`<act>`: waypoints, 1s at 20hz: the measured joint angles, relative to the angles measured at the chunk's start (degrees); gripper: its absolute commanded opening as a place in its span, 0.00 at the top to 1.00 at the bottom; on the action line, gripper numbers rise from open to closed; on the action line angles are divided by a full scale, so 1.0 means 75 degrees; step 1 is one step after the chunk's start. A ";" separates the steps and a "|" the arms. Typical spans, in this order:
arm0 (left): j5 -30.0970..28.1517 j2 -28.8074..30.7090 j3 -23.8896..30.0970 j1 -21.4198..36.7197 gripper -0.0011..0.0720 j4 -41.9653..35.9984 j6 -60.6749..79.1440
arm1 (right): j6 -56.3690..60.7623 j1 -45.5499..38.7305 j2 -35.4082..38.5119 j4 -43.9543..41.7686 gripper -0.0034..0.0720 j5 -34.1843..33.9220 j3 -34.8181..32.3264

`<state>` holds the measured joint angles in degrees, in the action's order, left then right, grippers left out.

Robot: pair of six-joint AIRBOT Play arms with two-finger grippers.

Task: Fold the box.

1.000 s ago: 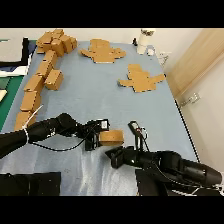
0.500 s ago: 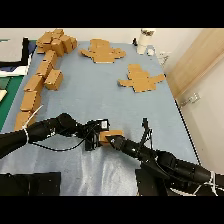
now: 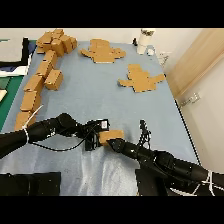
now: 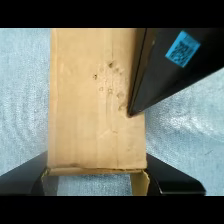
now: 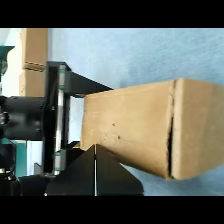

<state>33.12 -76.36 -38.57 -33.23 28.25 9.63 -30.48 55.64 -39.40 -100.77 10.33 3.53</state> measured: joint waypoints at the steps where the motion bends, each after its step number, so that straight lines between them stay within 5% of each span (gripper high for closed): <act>1: 0.0000 0.0000 0.0000 0.0000 0.34 0.0000 0.0000 | -0.0003 -0.0015 -0.0096 0.0003 0.95 0.0020 0.0000; 15: 0.0000 0.0000 0.0000 0.0000 0.34 0.0000 0.0000 | -0.0029 -0.0052 0.0064 0.0621 0.95 -0.0443 0.0268; 17: 0.0000 0.0000 0.0000 0.0000 0.34 -0.0003 -0.0003 | -0.0064 -0.0152 0.0507 0.1215 0.95 -0.1230 0.0632; 20: 0.0000 0.0000 0.0000 0.0000 0.34 0.0000 0.0000 | -0.0114 -0.0536 0.1087 0.2498 0.95 -0.3815 0.1542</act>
<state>33.12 -76.36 -38.57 -33.23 28.25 9.63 -31.33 51.62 -31.24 -82.04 -18.28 15.09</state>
